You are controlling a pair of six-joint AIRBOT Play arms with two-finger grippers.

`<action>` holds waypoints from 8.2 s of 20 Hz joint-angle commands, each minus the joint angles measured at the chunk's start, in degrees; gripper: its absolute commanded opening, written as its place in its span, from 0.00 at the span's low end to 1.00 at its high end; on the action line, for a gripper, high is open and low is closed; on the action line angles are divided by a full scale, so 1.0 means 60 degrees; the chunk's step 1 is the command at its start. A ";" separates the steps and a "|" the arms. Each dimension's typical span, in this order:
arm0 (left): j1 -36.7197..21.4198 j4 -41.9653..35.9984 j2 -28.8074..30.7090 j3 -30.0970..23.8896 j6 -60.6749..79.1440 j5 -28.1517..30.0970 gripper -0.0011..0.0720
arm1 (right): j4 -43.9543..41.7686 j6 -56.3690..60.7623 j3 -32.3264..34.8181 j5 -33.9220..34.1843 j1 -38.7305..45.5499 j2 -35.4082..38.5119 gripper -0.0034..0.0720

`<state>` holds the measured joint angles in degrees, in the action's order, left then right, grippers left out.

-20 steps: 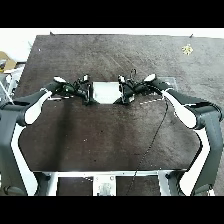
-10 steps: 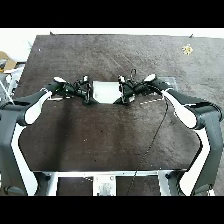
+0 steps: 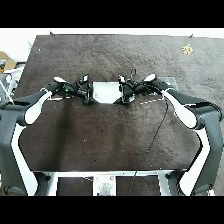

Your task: Fold the box and place the chain.

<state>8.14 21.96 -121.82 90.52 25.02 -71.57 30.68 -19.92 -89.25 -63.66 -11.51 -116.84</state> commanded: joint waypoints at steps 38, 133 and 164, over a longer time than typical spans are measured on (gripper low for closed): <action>0.0004 -0.0015 0.0007 0.0004 -0.0015 0.0029 0.24 | 0.2047 0.1173 -0.0015 0.0062 0.0106 0.1060 0.96; 0.0004 -0.0022 0.0007 0.0004 -0.0015 0.0029 0.24 | 0.0211 0.0415 0.1147 0.1053 -0.0233 0.1512 0.32; 0.0004 -0.0022 0.0007 0.0004 -0.0015 0.0029 0.24 | 0.0470 0.0197 0.1147 0.1253 -0.0295 0.1417 0.75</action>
<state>8.19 21.87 -121.82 90.52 24.88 -71.37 32.86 -18.90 -82.35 -56.64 -13.32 -108.31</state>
